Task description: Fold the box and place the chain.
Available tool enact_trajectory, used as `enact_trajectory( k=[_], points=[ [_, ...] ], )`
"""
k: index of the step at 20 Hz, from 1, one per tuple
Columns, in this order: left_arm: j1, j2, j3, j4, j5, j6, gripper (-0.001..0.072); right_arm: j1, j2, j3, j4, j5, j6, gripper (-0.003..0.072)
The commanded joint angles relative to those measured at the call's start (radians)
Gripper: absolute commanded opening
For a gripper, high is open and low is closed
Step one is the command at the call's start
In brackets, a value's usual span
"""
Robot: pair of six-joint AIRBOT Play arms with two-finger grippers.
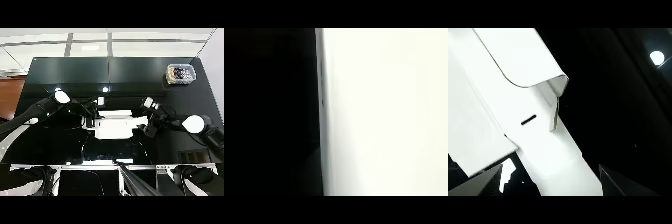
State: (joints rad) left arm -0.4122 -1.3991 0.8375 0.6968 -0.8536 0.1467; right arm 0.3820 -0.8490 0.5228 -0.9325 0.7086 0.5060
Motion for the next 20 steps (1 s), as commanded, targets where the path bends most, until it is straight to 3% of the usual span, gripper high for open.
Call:
enact_trajectory(
  k=[1, 12, 16, 20],
  points=[
    [-0.018, -0.012, 0.003, 0.050, 0.063, -0.003, 0.0028, 0.053, -0.004, -0.073, -0.046, -0.090, -0.145, 0.0705],
    [-0.018, -0.047, 0.003, 0.106, 0.013, -0.004, 0.0028, 0.171, -0.119, -0.082, 0.012, -0.095, -0.298, 0.0704],
    [-0.018, -0.047, 0.003, 0.106, 0.007, -0.004, 0.0028, 0.248, -0.167, -0.082, 0.029, -0.181, -0.298, 0.0704],
    [-0.018, -0.047, 0.003, 0.106, 0.006, -0.004, 0.0029, 0.302, -0.241, -0.077, 0.163, -0.346, -0.297, 0.0705]
  ],
)
